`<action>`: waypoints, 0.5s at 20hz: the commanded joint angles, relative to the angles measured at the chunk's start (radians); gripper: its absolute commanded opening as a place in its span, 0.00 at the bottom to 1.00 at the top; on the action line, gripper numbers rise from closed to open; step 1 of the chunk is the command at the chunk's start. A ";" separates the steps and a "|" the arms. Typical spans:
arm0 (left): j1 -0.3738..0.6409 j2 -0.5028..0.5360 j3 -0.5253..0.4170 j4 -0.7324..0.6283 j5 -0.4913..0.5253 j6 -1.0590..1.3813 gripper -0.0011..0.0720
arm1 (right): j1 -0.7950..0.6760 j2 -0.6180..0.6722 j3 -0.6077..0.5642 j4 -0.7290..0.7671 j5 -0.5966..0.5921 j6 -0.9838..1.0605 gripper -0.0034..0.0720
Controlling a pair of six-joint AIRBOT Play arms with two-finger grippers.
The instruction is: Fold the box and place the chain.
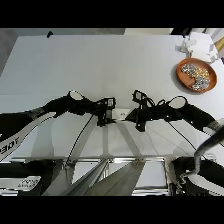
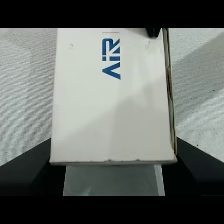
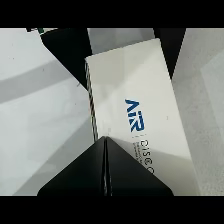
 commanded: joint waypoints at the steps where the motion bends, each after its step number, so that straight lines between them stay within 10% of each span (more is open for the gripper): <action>1: 0.001 0.000 0.000 -0.001 0.000 0.000 0.03 | 0.001 0.000 0.000 0.005 -0.013 0.003 0.07; 10: 0.001 0.000 0.000 -0.001 0.000 0.000 0.03 | -0.097 0.112 0.000 -0.005 0.067 0.012 0.07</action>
